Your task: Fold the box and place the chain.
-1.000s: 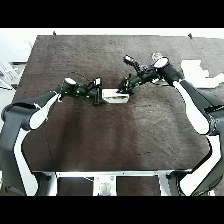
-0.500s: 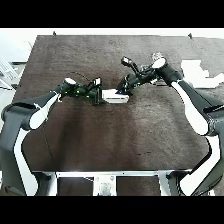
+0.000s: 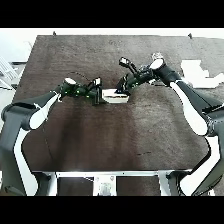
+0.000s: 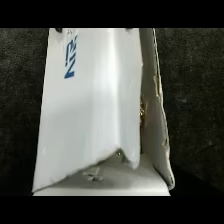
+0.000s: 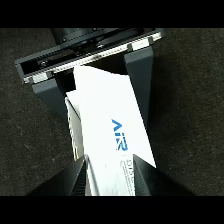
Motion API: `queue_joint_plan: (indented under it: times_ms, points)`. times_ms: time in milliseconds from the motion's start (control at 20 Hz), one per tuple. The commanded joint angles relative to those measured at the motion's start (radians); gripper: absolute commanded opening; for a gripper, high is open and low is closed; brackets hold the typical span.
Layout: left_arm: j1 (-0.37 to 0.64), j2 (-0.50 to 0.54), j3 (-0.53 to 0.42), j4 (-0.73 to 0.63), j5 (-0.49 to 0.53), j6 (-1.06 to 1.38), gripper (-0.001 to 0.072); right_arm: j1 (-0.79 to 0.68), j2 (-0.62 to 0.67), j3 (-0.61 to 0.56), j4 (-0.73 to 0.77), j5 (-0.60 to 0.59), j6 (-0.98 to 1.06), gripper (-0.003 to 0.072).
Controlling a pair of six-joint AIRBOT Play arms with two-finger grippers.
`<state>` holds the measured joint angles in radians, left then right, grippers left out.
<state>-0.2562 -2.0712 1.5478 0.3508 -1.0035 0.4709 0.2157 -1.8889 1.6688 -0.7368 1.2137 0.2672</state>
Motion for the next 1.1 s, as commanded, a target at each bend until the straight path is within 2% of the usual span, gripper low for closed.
queue_joint_plan:
  times_ms: [0,400,450,550,1050]
  points:
    - [0.000,0.000,0.001,0.000,-0.001,0.001,0.0351,0.003,-0.001,-0.012,-0.001,-0.009,0.001,0.0280]
    - [0.000,0.000,0.001,0.001,0.000,0.001,0.0351,0.008,0.000,-0.049,0.003,-0.009,0.002,0.0282]
    - [0.000,0.000,0.001,0.000,0.000,0.001,0.0351,0.009,0.000,-0.049,0.003,-0.009,0.002,0.0292]
    - [0.000,0.000,0.001,0.000,0.000,0.001,0.0351,0.010,0.001,-0.045,0.004,-0.009,0.002,0.0397]
    - [0.000,0.000,0.001,0.001,0.000,0.001,0.0351,0.013,0.011,-0.053,0.003,0.018,0.012,0.0384]
